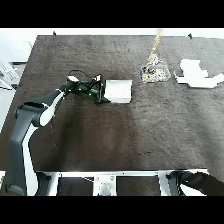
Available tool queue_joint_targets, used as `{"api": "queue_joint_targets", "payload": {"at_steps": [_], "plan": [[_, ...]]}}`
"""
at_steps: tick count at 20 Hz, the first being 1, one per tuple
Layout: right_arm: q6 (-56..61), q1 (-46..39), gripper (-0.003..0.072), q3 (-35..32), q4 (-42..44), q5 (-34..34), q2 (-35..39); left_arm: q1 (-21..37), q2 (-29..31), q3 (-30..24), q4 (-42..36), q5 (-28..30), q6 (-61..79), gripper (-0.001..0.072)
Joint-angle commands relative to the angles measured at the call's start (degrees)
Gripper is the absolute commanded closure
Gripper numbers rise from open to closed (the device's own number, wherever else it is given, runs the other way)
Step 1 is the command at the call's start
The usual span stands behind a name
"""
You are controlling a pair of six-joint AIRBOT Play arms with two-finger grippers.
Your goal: Fold the box and place the chain.
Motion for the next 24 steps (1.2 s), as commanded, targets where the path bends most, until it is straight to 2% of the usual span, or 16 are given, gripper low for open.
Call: {"api": "queue_joint_targets", "payload": {"at_steps": [1, 10, 19, 24], "plan": [[1.57, 3.08, 0.0681, -5.07, -0.09, -0.24, 0.20, 0.04, 0.00, 0.00, 0.00, 0.00, 0.00, 0.0343], [6.27, 3.10, 0.0681, -23.91, 0.20, -13.16, 0.15, 0.04, 0.00, 0.00, 0.00, -0.02, 0.00, 0.0343], [7.74, 3.08, 0.0681, -24.98, -0.92, -14.12, -1.05, 0.04, 0.00, 0.00, 0.00, 0.00, 0.02, 0.0343], [7.72, 3.08, 0.0682, -30.40, 1.36, -18.49, -5.07, 0.04, 0.00, 0.00, 0.00, 0.02, 0.02, 0.0343]]}}
